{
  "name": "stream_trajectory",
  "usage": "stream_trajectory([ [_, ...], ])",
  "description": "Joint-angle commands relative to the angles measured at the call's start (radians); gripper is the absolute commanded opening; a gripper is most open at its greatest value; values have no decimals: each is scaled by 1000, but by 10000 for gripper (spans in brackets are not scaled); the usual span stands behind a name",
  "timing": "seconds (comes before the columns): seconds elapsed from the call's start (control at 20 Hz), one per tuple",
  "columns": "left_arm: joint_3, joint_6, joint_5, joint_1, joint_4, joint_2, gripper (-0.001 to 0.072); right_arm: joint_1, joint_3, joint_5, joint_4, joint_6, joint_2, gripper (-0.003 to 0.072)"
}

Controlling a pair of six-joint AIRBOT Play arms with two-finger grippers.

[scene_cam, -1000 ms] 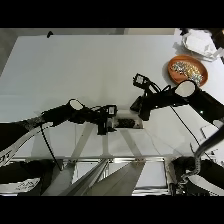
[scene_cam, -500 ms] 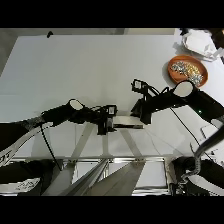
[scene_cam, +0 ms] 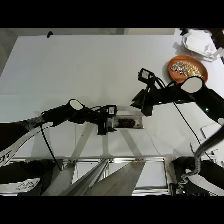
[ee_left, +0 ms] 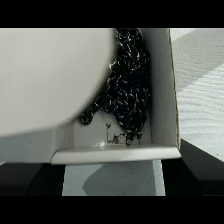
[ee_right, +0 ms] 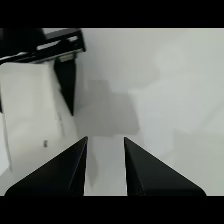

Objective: Fold the box and place the chain.

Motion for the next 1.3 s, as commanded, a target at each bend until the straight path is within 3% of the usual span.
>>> stream_trajectory([
  [0.0, 0, 0, 1, 0, 0, 1, 371, -54, 23, 23, 36, -29, -37, 271],
  [0.15, 0, 0, 0, 0, 0, 1, 371, -57, 23, 159, 66, -53, -151, 276],
  [0.35, 0, 0, 0, 1, 0, 1, 371, 10, -2, 185, 64, -53, -204, 276],
  [0.7, 0, 0, 0, 0, 0, 1, 371, 80, -105, 140, 29, -56, -90, 278],
  [0.8, 0, 0, 0, 0, 0, 1, 371, 93, -123, 109, -17, -55, -32, 364],
  [1.0, 0, 0, 0, 0, 0, 1, 371, 107, -151, 82, -83, -34, 13, 407],
  [1.25, 0, 0, 0, 0, 0, 1, 371, 109, -151, 40, -116, -32, 13, 407],
])
